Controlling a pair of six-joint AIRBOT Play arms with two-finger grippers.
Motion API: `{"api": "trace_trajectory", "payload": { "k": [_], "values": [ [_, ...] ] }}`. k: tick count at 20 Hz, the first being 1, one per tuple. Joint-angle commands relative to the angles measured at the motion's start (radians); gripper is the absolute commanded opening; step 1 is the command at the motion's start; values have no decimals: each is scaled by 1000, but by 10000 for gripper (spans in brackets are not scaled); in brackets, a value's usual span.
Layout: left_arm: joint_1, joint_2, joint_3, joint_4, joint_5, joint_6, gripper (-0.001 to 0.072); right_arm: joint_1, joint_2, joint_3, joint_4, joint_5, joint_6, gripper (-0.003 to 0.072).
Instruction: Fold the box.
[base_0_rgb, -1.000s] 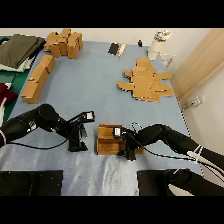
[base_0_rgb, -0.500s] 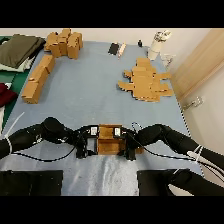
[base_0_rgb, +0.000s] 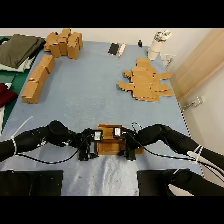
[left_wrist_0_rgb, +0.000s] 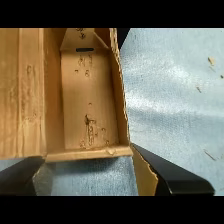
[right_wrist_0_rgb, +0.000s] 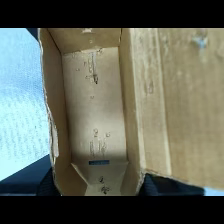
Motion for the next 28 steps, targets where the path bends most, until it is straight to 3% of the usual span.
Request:
{"api": "trace_trajectory", "payload": {
  "k": [1, 8, 10, 28],
  "values": [
    [-40, -5, 1, -2, 71, -21, 696, 0, -1, 0, 0, 0, 0, 575],
    [-47, -5, 1, -3, 80, -28, 691, 0, -1, 0, 0, 0, 0, 575],
    [-47, -5, 1, -2, 79, -28, 447, 0, -1, 0, 0, 0, 0, 575],
    [-47, -5, 1, -2, 79, -28, 446, 0, -1, 0, 0, 0, 0, 575]
  ]
}}
